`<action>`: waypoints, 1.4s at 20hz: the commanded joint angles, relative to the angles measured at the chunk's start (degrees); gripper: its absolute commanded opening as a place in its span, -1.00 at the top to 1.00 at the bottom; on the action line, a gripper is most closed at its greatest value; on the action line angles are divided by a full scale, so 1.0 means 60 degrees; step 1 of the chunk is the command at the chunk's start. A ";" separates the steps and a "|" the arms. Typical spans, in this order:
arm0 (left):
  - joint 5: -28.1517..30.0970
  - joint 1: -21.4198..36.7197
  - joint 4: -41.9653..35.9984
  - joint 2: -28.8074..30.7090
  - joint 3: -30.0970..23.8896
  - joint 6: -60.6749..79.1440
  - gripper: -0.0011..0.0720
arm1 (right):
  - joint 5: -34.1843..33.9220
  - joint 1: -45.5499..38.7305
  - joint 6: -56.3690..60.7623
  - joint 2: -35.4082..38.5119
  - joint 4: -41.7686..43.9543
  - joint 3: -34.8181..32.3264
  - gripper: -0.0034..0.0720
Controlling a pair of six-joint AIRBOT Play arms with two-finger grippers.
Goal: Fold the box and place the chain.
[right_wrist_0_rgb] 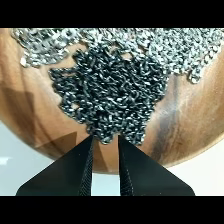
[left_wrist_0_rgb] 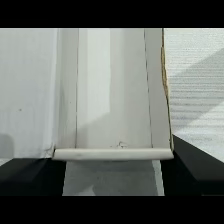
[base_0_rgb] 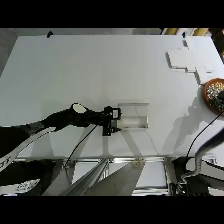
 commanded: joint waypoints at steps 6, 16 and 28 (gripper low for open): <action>0.0004 0.0007 0.0004 0.0007 0.0004 0.0004 0.94 | -0.0091 0.0000 -0.0630 -0.0776 -0.0270 0.0007 0.44; 0.0004 0.0007 0.0000 0.0007 0.0004 0.0000 0.94 | -0.0415 0.0000 -0.0627 -0.1035 -0.0266 0.0007 0.81; 0.0004 0.0007 0.0004 0.0007 0.0004 0.0000 0.94 | -0.0208 0.0000 -0.0703 -0.0149 -0.0211 0.0007 0.86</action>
